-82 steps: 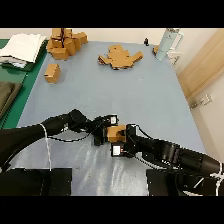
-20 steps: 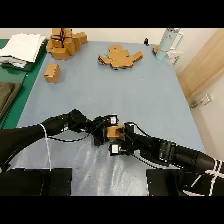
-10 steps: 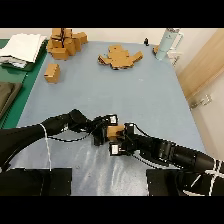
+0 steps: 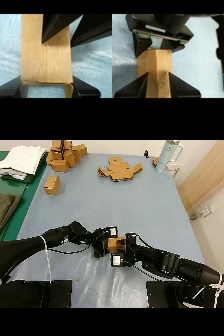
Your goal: Fold the box.
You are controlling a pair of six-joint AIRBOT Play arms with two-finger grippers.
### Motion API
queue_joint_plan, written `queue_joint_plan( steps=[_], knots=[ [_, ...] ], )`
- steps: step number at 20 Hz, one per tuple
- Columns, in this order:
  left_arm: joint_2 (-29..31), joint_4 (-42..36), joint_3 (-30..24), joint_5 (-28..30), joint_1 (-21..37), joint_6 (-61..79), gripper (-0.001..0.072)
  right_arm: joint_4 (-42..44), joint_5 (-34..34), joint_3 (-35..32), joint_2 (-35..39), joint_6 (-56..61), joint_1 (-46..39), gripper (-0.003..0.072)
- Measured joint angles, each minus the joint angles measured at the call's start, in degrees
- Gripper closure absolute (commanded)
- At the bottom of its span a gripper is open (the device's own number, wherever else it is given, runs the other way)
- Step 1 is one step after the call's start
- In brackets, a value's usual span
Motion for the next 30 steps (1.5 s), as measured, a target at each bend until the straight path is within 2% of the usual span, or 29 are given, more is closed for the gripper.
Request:
queue_joint_plan(
  steps=[11, 14, 16, 19, 20, 25, 27, 30],
  knots=[
    [0.0, 0.0, 0.0, 0.0, 0.0, 0.0, 0.0246, 0.3, 0.2, 0.0, 2.6, 0.0, 0.1, 0.0309],
    [0.0, 0.0, 0.0, 0.0, 0.0, 0.0, 0.0246, 0.7, 0.0, 0.1, 2.5, 0.0, 0.1, 0.0353],
    [0.0, 0.0, 0.0, 0.0, 0.0, 0.0, 0.0247, 1.0, -0.2, 0.0, 2.1, 0.0, 0.1, 0.0487],
    [0.0, 0.0, 0.0, 0.0, 0.0, -0.1, 0.0246, 1.3, -0.2, 0.1, 1.6, 0.0, 0.1, 0.0501],
    [0.0, -0.1, 0.0, 0.0, 0.0, -0.1, 0.0246, 1.4, -0.2, 0.1, 1.4, 0.0, 0.1, 0.0551],
    [0.0, 0.0, 0.0, 0.0, 0.0, -0.1, 0.0247, 1.6, -0.2, 0.1, 1.2, 0.0, 0.1, 0.0548],
    [0.0, 0.0, 0.0, 0.0, 0.0, -0.1, 0.0246, 1.7, -0.2, 0.1, 1.3, 0.0, 0.1, 0.0516],
    [0.0, 0.0, 0.0, 0.0, 0.0, 0.0, 0.0247, 2.1, -0.3, 0.1, 1.7, 0.0, 0.1, 0.0516]
  ],
)
